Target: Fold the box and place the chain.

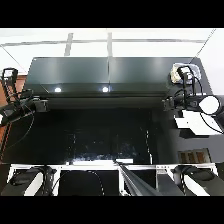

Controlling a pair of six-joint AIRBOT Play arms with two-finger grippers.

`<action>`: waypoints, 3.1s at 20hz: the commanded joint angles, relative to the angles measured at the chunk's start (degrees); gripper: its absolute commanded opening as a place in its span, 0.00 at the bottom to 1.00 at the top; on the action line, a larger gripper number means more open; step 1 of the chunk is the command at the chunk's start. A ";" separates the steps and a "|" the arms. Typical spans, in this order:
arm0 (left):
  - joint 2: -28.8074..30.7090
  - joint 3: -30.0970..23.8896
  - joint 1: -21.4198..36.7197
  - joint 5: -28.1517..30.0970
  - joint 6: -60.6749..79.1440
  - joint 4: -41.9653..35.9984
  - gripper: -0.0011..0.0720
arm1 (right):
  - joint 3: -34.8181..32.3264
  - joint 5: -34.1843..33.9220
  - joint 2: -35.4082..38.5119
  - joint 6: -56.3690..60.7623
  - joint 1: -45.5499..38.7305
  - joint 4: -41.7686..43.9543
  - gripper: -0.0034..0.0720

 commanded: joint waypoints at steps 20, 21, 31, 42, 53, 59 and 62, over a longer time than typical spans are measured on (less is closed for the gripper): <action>0.02 0.00 -0.04 0.07 -0.02 -0.42 0.05 | 0.07 -9.60 -0.04 -0.04 0.04 0.04 0.07; 0.02 0.00 -0.04 0.07 -0.02 -0.42 0.05 | 0.07 -10.82 -0.04 -0.02 0.04 0.04 0.07; -0.15 0.00 -0.13 6.84 -0.26 -1.84 0.05 | 0.04 -14.71 -0.07 0.00 0.04 5.38 0.64; -0.63 0.00 -0.04 10.95 -0.35 -3.98 0.98 | 3.85 -12.70 -1.75 17.00 -45.48 -7.96 0.98; -4.31 0.00 -0.11 8.92 -0.39 -3.06 0.98 | 31.01 19.43 -33.73 -17.68 -60.87 -0.68 0.97; -5.49 0.00 -0.13 8.96 -0.42 -3.21 0.98 | 37.44 24.00 -39.93 -20.94 -60.65 -0.59 0.97; -5.55 0.00 -0.13 8.96 -0.42 -3.23 0.98 | 37.44 25.81 -40.63 -23.21 -60.67 -0.61 0.97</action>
